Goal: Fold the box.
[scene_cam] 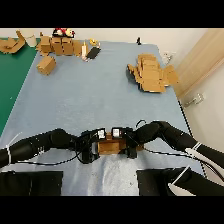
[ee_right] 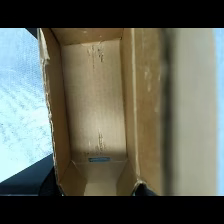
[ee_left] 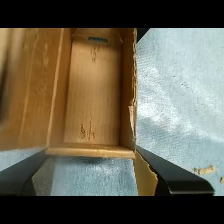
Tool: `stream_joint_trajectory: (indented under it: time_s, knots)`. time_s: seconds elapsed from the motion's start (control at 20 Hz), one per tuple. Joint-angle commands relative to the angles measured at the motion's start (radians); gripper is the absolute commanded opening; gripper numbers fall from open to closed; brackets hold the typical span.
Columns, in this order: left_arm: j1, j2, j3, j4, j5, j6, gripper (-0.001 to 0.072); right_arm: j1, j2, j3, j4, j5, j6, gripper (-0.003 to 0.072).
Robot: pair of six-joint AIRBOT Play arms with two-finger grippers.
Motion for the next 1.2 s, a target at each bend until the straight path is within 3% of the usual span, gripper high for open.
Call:
stream_joint_trajectory:
  time_s: [0.0,1.15]
  knots:
    - [-0.005,-0.027,0.019,-0.001,0.005,0.001,0.0707,0.0,0.0,0.0,0.0,0.0,0.0,0.0505]
    - [-0.011,-0.057,0.038,-0.04,-0.013,0.052,0.0705,0.0,0.0,0.0,0.0,0.0,0.0,0.0505]
